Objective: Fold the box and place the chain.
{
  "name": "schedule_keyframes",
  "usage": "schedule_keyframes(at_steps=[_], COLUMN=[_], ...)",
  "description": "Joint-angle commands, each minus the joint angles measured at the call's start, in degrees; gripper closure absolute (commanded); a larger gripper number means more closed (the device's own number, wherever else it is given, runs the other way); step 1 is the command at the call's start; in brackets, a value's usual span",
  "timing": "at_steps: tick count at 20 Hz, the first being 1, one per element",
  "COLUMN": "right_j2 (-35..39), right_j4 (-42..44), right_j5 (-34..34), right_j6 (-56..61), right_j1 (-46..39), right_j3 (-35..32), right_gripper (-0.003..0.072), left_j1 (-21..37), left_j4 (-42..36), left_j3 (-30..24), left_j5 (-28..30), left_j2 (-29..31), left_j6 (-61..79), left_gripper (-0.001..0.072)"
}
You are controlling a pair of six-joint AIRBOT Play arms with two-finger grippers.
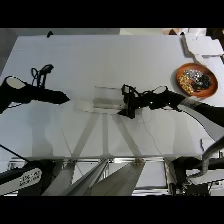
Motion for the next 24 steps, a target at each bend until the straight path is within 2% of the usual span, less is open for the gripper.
schedule_keyframes(at_steps=[1,4,8,14,24], right_j2=[-0.02,-0.02,-0.02,-0.02,-0.02], right_j4=[0.00,0.00,0.00,0.00,0.00], right_j5=[0.00,0.00,0.00,0.00,0.00], right_j6=[0.02,0.00,0.02,0.00,0.02], right_j1=[-0.02,-0.02,-0.02,-0.02,-0.02], right_j3=[0.02,0.02,0.02,0.02,0.02], right_gripper=[0.0170,0.0170,0.0170,0.0170,0.0170], left_j1=[-3.69,-6.67,-7.10,-8.92,-9.97], left_j4=[-2.64,-6.67,-14.53,-14.27,-17.38], left_j3=[-0.74,-0.74,-0.72,-0.72,-0.72], left_j5=[-1.01,0.79,0.90,3.72,-1.88], left_j2=[-4.04,-5.27,-5.20,-5.20,-5.07], left_j6=[-1.88,-1.46,-0.13,-0.17,-0.20], left_gripper=[0.0705,0.0705,0.0705,0.0704,0.0690])
